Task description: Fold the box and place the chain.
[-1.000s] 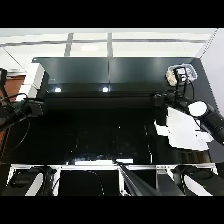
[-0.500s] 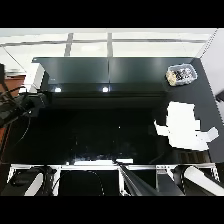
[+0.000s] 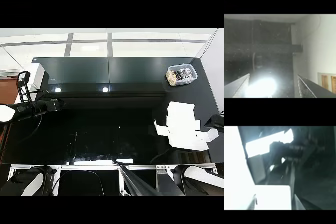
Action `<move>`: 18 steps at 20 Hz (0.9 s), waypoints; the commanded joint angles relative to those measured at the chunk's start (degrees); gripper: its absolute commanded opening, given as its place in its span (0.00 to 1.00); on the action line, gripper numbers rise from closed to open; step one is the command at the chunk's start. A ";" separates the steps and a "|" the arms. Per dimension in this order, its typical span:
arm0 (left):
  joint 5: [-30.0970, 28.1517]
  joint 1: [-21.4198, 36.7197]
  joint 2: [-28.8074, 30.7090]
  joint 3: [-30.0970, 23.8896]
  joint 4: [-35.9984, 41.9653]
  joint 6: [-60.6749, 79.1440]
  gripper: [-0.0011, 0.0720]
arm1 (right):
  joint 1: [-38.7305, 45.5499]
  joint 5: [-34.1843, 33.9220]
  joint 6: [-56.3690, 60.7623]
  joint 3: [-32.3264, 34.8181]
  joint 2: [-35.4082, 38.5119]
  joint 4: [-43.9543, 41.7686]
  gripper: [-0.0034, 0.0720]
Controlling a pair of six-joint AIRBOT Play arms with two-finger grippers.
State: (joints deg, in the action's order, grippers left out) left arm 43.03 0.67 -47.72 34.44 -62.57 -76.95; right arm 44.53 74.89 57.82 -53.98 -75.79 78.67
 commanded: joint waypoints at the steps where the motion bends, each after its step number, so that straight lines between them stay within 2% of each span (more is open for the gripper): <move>1: 1.18 -0.04 -0.90 0.00 0.35 0.02 0.98 | -4.11 3.15 4.72 1.31 -0.35 9.55 0.50; 2: 1.22 -0.04 -0.90 0.00 0.35 0.02 0.98 | -4.33 3.67 5.57 1.31 0.00 10.95 0.31; 4: 0.96 -0.04 -0.90 0.00 1.38 0.02 0.98 | -4.57 3.58 5.62 1.31 2.10 10.71 0.08; 9: -0.92 -0.04 -0.90 0.00 3.72 0.02 0.98 | -6.86 1.46 5.57 2.01 10.88 0.66 0.07; 14: -0.85 -0.02 -0.90 0.00 3.76 0.00 0.98 | -18.71 -2.34 4.28 2.95 19.02 -16.41 0.07; 16: 0.96 -0.26 -1.14 -0.02 8.52 0.33 0.98 | -22.67 -4.63 4.26 5.79 21.49 -23.47 0.07; 18: 0.96 -1.95 -2.34 -0.02 13.66 3.98 0.98 | -26.10 -10.08 1.79 12.17 24.61 -33.77 0.07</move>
State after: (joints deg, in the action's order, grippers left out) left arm 43.13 -0.03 -49.19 34.44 -55.07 -76.12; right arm 23.70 70.85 61.93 -47.29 -55.31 59.68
